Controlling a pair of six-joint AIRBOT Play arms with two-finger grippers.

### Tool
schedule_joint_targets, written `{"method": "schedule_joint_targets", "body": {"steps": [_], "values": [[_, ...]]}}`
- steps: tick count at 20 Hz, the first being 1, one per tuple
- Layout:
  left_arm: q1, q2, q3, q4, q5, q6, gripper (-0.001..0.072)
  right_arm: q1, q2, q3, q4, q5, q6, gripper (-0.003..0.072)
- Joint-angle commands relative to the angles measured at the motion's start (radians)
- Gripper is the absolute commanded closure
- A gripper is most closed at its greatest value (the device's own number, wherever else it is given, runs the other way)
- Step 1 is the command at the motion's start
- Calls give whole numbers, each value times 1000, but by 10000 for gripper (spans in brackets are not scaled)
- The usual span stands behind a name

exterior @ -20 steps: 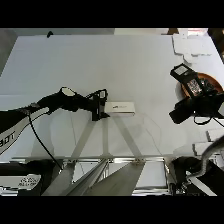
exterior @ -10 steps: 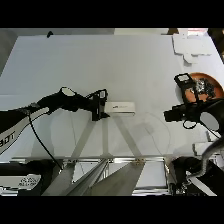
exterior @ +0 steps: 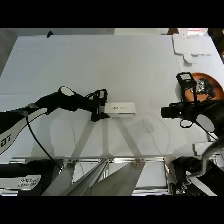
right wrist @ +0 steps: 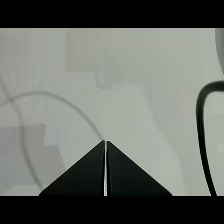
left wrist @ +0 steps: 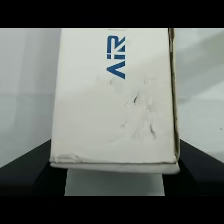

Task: Fold the box and place the chain.

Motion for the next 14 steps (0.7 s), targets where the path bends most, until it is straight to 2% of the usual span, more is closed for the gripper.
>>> {"method": "schedule_joint_targets", "body": {"steps": [1,5,10,12,14], "values": [[1,107,0,52,41,-6,705,0,1,-1,1,-46,5,679],[1,344,0,140,229,-145,706,0,1,-1,8,-79,5,679],[10,639,0,217,546,-382,705,0,1,-1,8,-79,5,679],[37,725,0,216,662,-526,705,0,1,-1,8,-79,5,679],[106,791,0,216,704,-663,705,0,1,-1,8,-79,5,679]]}}
